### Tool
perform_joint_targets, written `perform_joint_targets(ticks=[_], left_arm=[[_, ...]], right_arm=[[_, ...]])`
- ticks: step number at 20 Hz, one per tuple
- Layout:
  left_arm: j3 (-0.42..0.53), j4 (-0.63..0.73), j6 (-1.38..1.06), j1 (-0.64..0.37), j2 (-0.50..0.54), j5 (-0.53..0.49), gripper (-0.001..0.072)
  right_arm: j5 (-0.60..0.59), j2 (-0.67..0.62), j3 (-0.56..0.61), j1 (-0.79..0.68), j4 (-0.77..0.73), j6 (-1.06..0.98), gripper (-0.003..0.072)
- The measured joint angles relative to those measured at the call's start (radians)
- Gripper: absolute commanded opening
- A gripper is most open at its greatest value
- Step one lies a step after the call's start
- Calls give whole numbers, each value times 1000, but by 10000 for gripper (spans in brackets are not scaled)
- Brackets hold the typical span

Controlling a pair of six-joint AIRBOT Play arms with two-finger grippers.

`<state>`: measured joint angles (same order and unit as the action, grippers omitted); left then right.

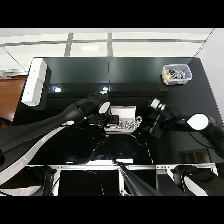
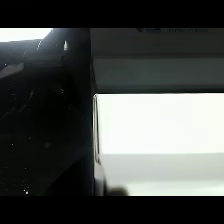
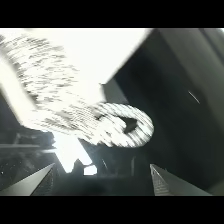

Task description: Fold the box and place the chain.

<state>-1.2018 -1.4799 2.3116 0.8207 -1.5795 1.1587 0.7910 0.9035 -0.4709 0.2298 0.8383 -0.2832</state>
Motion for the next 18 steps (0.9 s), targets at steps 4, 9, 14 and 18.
perform_joint_targets(ticks=[4, 9, 14, 18], left_arm=[[0, 0, 0, 0, 0, 0, 27], [0, 0, 0, 0, 0, 0, 27], [0, 0, 0, 0, 0, 1, 27], [0, 0, 2, 0, 0, 3, 27]], right_arm=[[-28, 131, -12, 41, -83, 316, 688], [-72, 256, -58, 56, -118, 488, 688], [-110, 319, -70, 60, -180, 540, 414], [-135, 333, -72, 56, -217, 518, 14]])
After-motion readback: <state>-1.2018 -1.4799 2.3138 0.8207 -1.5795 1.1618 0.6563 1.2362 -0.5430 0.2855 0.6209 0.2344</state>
